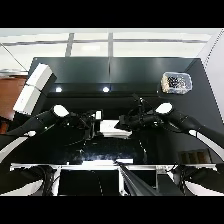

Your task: Fold the box and place the chain.

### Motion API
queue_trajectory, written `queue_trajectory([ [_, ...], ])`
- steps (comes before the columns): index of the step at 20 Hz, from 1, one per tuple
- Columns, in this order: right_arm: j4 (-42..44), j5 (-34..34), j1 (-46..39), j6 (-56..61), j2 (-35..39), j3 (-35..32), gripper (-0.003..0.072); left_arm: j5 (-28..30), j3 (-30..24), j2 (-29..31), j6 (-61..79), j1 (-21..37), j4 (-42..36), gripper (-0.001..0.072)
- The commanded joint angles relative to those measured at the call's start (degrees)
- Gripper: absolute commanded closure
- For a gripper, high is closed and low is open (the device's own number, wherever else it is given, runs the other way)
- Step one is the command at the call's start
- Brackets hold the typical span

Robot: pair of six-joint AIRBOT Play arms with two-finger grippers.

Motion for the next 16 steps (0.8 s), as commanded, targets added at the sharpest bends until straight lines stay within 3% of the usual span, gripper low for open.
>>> queue_trajectory([
  [1, -0.87, -0.72, 0.07, 0.04, -0.26, -0.02, 0.0661, 0.02, -0.02, -0.04, -0.07, -0.02, 0.0, 0.0286],
  [6, -2.25, 0.48, -0.28, 0.24, -0.24, 0.02, 0.0661, 0.02, -0.02, -0.04, -0.07, -0.02, 0.0, 0.0286],
  [11, 3.26, 6.21, -4.24, -2.89, 2.64, 0.15, 0.0661, 0.02, -0.02, -0.04, -0.07, -0.02, 0.0, 0.0286],
  [16, -2.08, 8.81, -8.52, -0.74, 7.41, 0.11, 0.0661, 0.02, -0.02, -0.04, -0.07, -0.02, 0.0, 0.0286],
])
